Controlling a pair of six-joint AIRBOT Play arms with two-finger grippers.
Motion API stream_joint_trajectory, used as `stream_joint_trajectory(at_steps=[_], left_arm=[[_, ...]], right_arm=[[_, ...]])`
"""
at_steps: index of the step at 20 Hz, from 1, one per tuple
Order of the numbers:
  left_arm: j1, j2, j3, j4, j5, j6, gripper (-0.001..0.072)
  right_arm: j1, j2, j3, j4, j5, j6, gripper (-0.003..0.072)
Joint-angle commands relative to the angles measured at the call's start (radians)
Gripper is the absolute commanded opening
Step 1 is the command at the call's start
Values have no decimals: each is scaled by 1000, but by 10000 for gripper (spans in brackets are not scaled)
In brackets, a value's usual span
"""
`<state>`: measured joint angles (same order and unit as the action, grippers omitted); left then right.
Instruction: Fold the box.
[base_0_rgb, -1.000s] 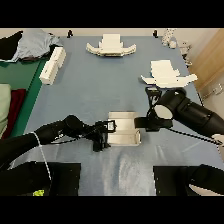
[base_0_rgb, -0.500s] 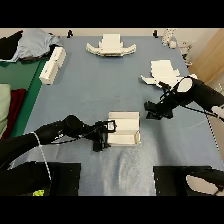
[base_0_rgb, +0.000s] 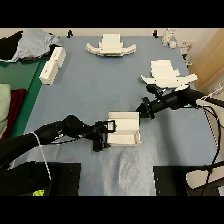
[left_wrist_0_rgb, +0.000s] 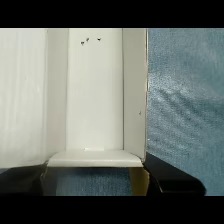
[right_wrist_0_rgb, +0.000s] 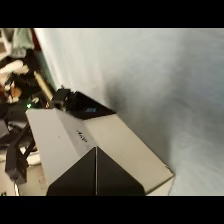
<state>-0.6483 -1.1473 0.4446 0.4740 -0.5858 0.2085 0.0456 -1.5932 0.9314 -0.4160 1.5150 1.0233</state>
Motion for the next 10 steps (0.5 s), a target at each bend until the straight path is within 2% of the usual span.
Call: stream_joint_trajectory(at_steps=[1,5,10], left_arm=[[0,-1,0,0,0,0,604],[0,-1,0,0,0,0,604],[0,-1,0,0,0,0,604]], right_arm=[[46,-16,-4,47,103,-124,2],[140,74,-81,-26,69,-216,2],[246,290,-217,-118,-210,-314,2]])
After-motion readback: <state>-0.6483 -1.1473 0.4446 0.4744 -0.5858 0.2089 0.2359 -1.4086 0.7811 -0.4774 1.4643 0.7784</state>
